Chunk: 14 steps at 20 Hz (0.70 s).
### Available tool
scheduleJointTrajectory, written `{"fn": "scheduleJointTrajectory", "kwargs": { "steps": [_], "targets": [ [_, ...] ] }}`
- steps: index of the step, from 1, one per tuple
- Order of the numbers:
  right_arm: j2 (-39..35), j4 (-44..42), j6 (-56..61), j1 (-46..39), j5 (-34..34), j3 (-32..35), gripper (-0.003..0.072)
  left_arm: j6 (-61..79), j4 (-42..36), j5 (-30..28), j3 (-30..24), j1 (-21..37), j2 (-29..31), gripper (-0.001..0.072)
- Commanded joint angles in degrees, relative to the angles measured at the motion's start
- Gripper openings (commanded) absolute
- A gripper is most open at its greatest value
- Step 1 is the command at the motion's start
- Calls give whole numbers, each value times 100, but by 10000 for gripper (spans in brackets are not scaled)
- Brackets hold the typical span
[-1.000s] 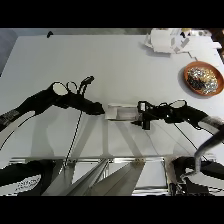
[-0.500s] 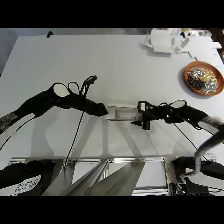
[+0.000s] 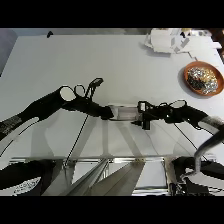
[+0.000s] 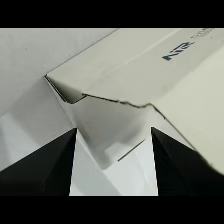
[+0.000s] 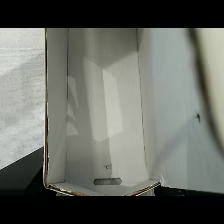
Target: Fold the box and place the chain.
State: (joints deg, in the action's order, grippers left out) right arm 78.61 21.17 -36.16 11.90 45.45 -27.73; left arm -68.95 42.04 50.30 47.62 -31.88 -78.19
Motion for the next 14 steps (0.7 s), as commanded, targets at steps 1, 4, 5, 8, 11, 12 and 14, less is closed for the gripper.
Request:
{"fn": "scheduleJointTrajectory", "kwargs": {
  "steps": [1,4,5,8,11,12,14],
  "targets": [
    [-4,0,2,0,0,-7,363,-844,695,-227,129,-264,4,518],
    [-4,0,2,0,0,-7,363,-1609,1220,-317,306,-487,-55,518],
    [-4,-2,2,0,0,-7,363,-1805,1340,-315,389,-568,-116,518],
    [-4,0,2,0,0,-7,363,-2330,1674,-289,664,-807,-343,518],
    [-4,0,2,0,2,-7,363,-2820,2022,-291,885,-977,-470,518],
    [-4,0,2,0,2,-7,363,-2975,2157,-280,933,-1014,-483,515],
    [-4,0,2,0,2,-7,363,-3364,2479,-271,962,-1080,-487,513]
  ]
}}
